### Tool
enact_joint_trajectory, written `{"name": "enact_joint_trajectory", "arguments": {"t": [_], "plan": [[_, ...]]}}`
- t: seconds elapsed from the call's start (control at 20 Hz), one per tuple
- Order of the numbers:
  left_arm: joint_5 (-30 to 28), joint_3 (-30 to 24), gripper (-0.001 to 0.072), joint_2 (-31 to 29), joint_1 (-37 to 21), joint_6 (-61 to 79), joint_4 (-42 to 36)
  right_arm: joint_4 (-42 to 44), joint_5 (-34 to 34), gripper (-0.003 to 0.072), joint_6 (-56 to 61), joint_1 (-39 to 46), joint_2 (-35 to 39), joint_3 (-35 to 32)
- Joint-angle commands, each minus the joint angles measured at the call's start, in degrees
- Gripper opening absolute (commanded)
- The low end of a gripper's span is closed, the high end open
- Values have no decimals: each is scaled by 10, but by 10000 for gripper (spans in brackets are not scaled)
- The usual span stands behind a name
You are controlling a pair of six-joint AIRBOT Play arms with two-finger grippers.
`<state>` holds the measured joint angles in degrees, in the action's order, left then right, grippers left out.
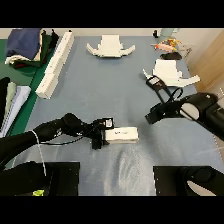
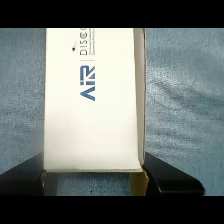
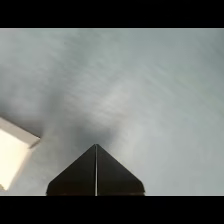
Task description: Fold the box.
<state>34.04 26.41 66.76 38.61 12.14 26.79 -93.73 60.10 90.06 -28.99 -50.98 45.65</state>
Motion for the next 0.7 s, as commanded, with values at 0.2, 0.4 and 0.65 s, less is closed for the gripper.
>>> {"name": "enact_joint_trajectory", "arguments": {"t": [0.2, 0.4, 0.65], "plan": [[0, 1, 374, 0, 0, 0, 0, 7, 174, 5, 203, 47, -97, 75], [-1, 1, 374, -4, -4, -23, 1, 22, 167, 5, 235, 47, -127, 75], [0, 1, 374, -86, -82, -160, 23, 22, 140, 5, 245, 47, -130, 75]]}}
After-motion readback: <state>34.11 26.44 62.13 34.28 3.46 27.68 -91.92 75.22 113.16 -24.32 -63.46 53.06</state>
